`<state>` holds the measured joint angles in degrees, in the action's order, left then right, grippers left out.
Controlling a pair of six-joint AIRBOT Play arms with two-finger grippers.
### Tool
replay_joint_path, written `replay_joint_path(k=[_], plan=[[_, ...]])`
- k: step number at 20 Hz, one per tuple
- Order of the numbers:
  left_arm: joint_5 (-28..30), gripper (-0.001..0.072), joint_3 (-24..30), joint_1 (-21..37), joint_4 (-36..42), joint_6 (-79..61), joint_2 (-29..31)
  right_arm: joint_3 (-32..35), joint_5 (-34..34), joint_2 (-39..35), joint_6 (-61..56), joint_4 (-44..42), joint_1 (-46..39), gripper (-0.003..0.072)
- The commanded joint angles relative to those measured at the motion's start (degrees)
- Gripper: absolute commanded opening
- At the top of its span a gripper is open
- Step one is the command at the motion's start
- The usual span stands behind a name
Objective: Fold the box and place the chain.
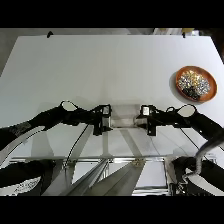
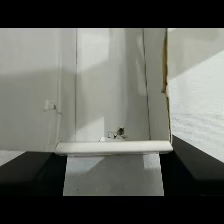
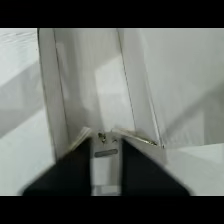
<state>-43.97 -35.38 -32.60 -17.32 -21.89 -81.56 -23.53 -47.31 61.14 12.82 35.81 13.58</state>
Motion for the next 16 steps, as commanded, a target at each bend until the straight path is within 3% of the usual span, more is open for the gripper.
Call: replay_joint_path(k=[1,7,12,16], plan=[[0.0,0.0311,0.0,0.0,-0.1,-0.1,0.0,0.0,-0.1,-5.1,-16.1,11.5,0.0,0.0012],[0.0,0.0311,0.0,0.0,-0.1,-0.1,0.0,0.0,-0.4,-14.3,-44.1,16.3,-2.9,0.0012],[0.0,0.0311,0.0,0.0,-0.1,-0.1,0.0,0.0,3.0,-13.7,-65.1,17.2,-17.1,0.0012],[0.0,0.0311,0.0,0.0,-0.1,-0.1,0.0,0.0,-0.8,-7.4,-72.6,19.4,-19.6,0.0012]])
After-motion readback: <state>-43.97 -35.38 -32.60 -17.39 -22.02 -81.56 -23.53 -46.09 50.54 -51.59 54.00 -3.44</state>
